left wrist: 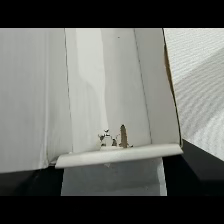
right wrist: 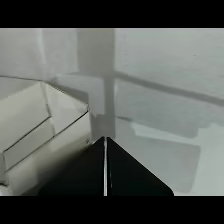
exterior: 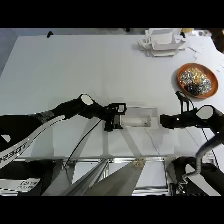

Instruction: Fold the box and place the chain.

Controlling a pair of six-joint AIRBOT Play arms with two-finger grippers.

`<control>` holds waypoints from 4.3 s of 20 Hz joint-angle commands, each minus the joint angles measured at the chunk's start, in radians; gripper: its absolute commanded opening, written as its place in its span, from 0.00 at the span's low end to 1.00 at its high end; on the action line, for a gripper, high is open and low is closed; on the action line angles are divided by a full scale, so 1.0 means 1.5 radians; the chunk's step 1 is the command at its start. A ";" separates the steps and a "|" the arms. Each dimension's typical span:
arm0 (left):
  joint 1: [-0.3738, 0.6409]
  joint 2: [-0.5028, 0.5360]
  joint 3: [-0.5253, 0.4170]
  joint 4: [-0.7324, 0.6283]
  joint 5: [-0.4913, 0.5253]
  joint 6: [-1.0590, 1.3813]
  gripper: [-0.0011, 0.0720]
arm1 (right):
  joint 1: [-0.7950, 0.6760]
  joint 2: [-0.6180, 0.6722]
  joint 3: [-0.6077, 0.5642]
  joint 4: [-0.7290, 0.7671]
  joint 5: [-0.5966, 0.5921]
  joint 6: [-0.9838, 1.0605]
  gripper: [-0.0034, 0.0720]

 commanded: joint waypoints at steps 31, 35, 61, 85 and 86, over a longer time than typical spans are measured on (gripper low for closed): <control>0.000 0.000 0.000 0.000 0.000 0.000 0.03 | 0.252 -0.004 0.093 -0.127 -0.053 0.255 0.59; 0.000 0.000 0.000 0.000 0.000 0.000 0.03 | 0.348 -0.068 0.156 -0.220 -0.008 0.392 0.59; 0.000 0.000 0.000 0.000 0.000 0.000 0.03 | 0.450 -0.171 0.186 -0.382 0.007 0.618 0.07; 0.000 0.000 0.000 0.000 0.000 0.000 0.03 | 0.448 -0.135 0.208 -0.412 0.110 0.429 0.49; 0.000 0.000 0.000 0.000 0.001 0.000 0.03 | 0.448 -0.117 0.220 -0.427 0.150 0.399 0.50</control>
